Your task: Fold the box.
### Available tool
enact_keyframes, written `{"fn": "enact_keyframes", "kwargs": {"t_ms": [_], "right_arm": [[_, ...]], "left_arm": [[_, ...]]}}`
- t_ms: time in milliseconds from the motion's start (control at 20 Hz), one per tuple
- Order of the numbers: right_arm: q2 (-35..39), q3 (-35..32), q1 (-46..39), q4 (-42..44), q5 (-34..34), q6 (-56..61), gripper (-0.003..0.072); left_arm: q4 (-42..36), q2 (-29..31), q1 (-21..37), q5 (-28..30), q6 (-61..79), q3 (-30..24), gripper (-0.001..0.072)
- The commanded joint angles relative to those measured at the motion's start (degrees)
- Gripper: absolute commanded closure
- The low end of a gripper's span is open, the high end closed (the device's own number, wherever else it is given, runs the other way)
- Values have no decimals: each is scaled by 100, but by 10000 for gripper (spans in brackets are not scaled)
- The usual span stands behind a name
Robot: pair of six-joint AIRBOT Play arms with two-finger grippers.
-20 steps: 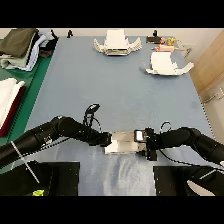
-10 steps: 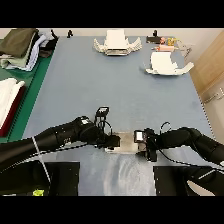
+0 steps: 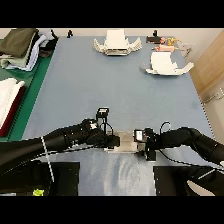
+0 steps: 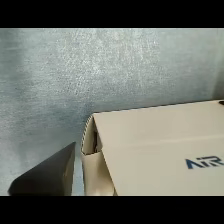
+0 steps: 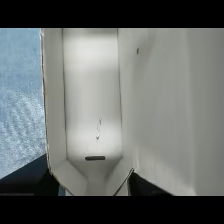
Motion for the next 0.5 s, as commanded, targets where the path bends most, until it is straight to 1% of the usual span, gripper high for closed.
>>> {"fn": "enact_keyframes", "kwargs": {"t_ms": [0,50,200,250,450], "right_arm": [[4,2,-4,-22,-13,0,214],[2,2,-2,-22,-15,0,214],[4,2,-2,-24,-13,0,214],[2,2,-4,-24,-13,0,214],[4,2,-4,-22,-13,0,214]], "left_arm": [[153,-11,-66,-4,-190,74,431],[151,-22,-70,26,-195,74,473],[105,-160,-133,11,-203,87,475],[107,-245,-184,-33,-199,129,552],[227,-533,-308,-297,-192,435,559]]}}
